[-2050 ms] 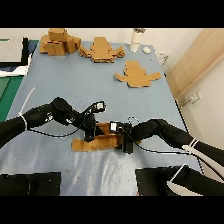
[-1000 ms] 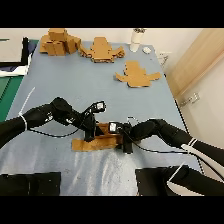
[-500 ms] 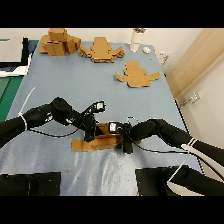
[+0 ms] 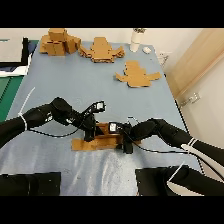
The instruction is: Fold the box.
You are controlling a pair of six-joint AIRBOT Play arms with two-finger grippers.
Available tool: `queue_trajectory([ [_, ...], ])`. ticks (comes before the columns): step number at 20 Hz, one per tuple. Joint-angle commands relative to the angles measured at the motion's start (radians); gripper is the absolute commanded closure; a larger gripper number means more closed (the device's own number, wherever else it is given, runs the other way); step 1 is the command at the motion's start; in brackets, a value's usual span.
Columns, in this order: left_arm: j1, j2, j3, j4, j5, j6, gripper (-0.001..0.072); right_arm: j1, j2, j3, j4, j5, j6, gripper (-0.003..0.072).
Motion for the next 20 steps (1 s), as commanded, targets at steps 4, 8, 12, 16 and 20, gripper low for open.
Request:
queue_trajectory([
  [4, 0.000, 0.001, 0.001, -0.032, 0.004, 0.000, 0.0698, 0.001, -0.001, -0.001, 0.000, -0.032, 0.002, 0.0172],
  [8, 0.000, 0.001, 0.001, -0.033, 0.004, 0.000, 0.0698, 0.001, -0.001, -0.001, 0.000, -0.032, 0.002, 0.0173],
  [12, 0.000, 0.001, 0.000, -0.040, -0.021, -0.015, 0.0698, 0.001, -0.001, -0.001, 0.000, -0.031, 0.002, 0.0173],
  [16, 0.000, 0.001, 0.000, -0.039, -0.065, -0.015, 0.0697, 0.001, -0.001, -0.001, 0.000, -0.031, 0.002, 0.0173],
  [20, 0.000, 0.000, 0.000, -0.039, -0.064, -0.015, 0.0698, 0.001, -0.001, -0.001, 0.000, -0.027, 0.001, 0.0173],
])
